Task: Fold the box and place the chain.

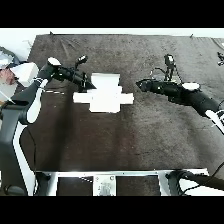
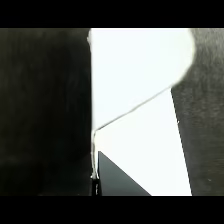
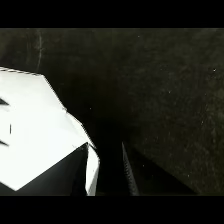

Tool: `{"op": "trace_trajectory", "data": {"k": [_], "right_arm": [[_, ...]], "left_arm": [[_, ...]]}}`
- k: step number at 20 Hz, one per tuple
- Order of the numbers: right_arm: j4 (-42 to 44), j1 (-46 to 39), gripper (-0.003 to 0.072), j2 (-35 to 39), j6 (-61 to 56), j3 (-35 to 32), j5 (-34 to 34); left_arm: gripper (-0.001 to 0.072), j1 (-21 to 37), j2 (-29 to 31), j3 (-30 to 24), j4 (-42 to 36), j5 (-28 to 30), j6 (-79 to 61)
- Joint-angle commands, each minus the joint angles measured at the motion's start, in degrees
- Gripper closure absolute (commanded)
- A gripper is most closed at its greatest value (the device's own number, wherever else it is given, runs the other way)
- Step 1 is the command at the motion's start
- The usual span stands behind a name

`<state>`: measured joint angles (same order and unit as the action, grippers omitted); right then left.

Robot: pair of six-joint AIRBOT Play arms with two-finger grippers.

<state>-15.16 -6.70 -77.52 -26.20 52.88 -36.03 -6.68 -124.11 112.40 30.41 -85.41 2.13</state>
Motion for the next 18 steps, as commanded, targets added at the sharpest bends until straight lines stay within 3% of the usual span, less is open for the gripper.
{"op": "trace_trajectory", "data": {"k": [1,8,18], "right_arm": [[-1.57,0.0,0.0379,0.63,-0.76,-2.05,-0.13],[-1.53,-0.02,0.0379,0.66,-0.35,-5.51,2.38],[-1.57,-0.02,0.0379,0.66,1.22,-5.51,2.89]], "left_arm": [[0.0705,0.07,1.7,-1.99,-2.64,2.73,-9.88],[0.0705,0.07,3.98,-13.99,-3.96,10.56,-20.46],[0.07,0.07,3.98,-18.01,-3.89,14.1,-23.65]]}}
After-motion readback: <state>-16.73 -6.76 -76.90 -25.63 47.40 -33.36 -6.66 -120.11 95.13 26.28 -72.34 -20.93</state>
